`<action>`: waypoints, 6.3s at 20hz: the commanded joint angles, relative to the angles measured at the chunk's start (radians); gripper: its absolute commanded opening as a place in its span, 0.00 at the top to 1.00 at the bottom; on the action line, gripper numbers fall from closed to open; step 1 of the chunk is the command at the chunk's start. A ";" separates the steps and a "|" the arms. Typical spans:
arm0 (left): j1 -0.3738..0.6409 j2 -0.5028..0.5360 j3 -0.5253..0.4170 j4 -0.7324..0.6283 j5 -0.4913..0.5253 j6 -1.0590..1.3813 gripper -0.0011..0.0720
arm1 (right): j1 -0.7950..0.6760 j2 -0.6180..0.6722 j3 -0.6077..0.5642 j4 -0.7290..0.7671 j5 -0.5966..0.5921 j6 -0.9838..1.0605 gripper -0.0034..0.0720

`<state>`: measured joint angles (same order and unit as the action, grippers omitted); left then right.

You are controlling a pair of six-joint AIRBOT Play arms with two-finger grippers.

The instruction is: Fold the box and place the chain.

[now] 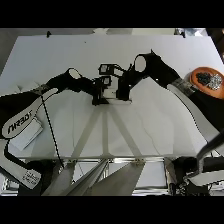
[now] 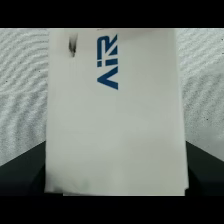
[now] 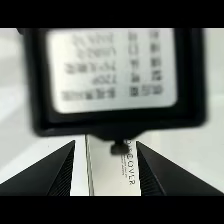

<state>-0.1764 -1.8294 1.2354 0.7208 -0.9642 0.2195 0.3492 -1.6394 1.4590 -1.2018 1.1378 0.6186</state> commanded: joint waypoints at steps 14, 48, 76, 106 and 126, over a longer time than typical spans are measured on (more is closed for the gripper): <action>0.000 0.000 0.001 -0.002 0.003 0.000 0.28 | -0.114 0.056 -0.359 0.368 -0.277 0.274 0.95; 0.000 0.000 0.001 -0.002 0.003 0.000 0.28 | -0.115 0.301 -0.618 0.506 -0.582 0.263 0.94; 0.000 0.000 0.001 -0.038 0.000 -0.018 0.96 | -0.114 0.696 -0.587 -0.513 -0.338 0.742 0.94; 0.462 0.302 0.000 0.353 0.555 -1.249 0.97 | -0.114 0.696 -0.587 -0.513 -0.339 0.742 0.94; 0.544 0.063 0.000 0.583 0.377 -1.410 0.85 | -0.114 0.696 -0.587 -0.513 -0.338 0.742 0.94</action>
<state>0.3664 -1.7485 1.2358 1.2793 -0.5640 -1.1885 0.2344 -0.9440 0.8711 -1.7149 0.7994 1.3605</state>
